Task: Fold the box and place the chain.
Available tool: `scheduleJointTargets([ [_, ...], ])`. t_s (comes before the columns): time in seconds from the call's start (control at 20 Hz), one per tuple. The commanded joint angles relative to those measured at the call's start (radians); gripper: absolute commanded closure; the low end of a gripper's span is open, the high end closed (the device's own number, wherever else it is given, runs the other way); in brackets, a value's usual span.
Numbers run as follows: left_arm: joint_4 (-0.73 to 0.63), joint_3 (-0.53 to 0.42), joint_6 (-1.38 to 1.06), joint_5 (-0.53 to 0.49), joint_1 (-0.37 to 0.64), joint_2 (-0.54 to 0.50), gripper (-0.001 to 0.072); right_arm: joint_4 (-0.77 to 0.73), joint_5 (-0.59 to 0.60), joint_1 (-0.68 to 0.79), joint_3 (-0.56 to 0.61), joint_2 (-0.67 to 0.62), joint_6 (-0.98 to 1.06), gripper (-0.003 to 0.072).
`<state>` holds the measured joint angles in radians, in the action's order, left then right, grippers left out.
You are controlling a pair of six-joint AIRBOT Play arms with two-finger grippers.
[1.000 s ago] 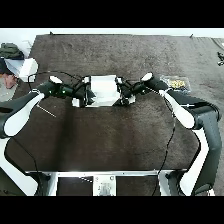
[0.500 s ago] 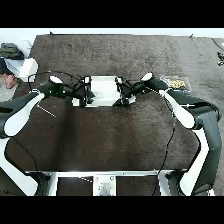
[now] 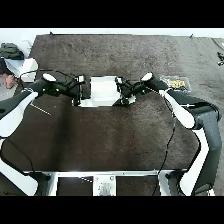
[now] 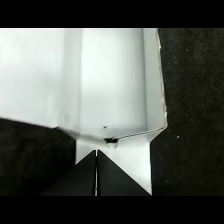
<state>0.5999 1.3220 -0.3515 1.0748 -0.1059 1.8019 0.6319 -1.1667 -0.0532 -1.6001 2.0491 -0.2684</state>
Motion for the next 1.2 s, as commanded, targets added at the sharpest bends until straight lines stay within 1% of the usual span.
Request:
scheduleJointTargets([
  [0.0,-0.001,0.0,0.114,-0.011,0.035,-0.077,0.0702,0.0,0.0,0.0,0.0,0.0,0.0,0.0406],
  [0.15,-0.002,-0.011,0.306,-0.016,0.084,-0.182,0.0703,0.0,0.0,0.0,0.0,0.0,0.0,0.0406],
  [0.35,-0.001,-0.126,0.65,-0.099,0.167,-0.32,0.0703,0.0,0.0,0.0,0.0,0.0,0.0,0.0406],
  [0.4,-0.001,-0.154,0.748,-0.095,0.194,-0.338,0.0702,0.0,0.0,0.0,0.0,0.0,0.0,0.0406],
  [0.45,0.0,-0.171,0.845,-0.066,0.215,-0.341,0.0703,0.0,0.0,0.0,0.0,0.0,0.0,0.0406],
  [0.55,0.012,-0.203,0.957,-0.024,0.24,-0.341,0.0702,0.0,0.0,0.0,0.0,0.0,0.0,0.0406],
  [0.7,0.094,-0.24,1.117,-0.026,0.24,-0.329,0.0702,0.0,0.0,-0.001,0.0,0.0,0.0,0.0406],
  [0.8,0.121,-0.252,1.191,-0.031,0.24,-0.309,0.0702,0.0,0.0,-0.001,0.0,0.0,0.0,0.0406],
  [0.95,0.133,-0.254,1.278,-0.037,0.24,-0.249,0.0701,0.0,0.0,-0.001,0.0,0.0,0.0,0.0406],
  [1.15,0.125,-0.255,1.29,-0.013,0.24,-0.174,0.07,0.0,0.0,-0.001,0.0,0.0,0.0,0.0406],
])
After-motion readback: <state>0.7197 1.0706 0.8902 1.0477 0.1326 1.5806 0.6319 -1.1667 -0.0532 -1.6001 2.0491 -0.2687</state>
